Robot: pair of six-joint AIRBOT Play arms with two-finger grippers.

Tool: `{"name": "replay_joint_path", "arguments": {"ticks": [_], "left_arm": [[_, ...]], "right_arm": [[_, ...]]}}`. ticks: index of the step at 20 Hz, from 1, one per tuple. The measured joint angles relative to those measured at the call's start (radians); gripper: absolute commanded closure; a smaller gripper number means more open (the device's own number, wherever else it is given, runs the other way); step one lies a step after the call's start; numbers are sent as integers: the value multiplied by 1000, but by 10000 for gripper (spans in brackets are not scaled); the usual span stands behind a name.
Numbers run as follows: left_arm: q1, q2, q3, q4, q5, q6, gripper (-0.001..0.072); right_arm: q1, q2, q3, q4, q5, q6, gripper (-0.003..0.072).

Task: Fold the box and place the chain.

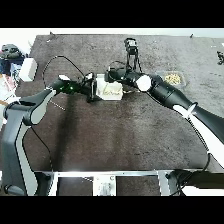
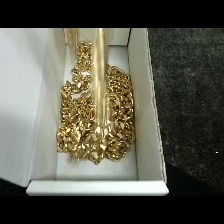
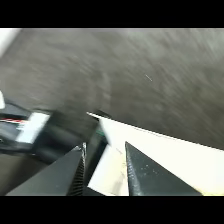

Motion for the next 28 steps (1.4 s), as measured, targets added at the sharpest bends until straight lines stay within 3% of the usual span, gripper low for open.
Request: {"name": "replay_joint_path", "arguments": {"ticks": [6,10,13,19,20,21,25,28], "left_arm": [[0,0,0,0,0,0,292],[0,0,0,0,0,0,292],[0,0,0,0,0,0,292],[0,0,0,0,0,0,292],[0,0,0,0,0,0,292],[0,0,0,0,0,0,292],[0,0,0,0,0,0,292],[0,0,0,0,0,0,292]], "right_arm": [[-229,-18,-13,-77,182,12,406],[-427,-33,-73,-99,236,72,405],[-507,-86,-100,-96,227,108,405],[-541,-196,-102,-14,75,131,414],[-537,-212,-92,-7,58,131,610],[-531,-225,-80,-2,44,129,672],[-504,-240,-52,13,32,108,674],[-473,-161,-44,21,105,78,674]]}}
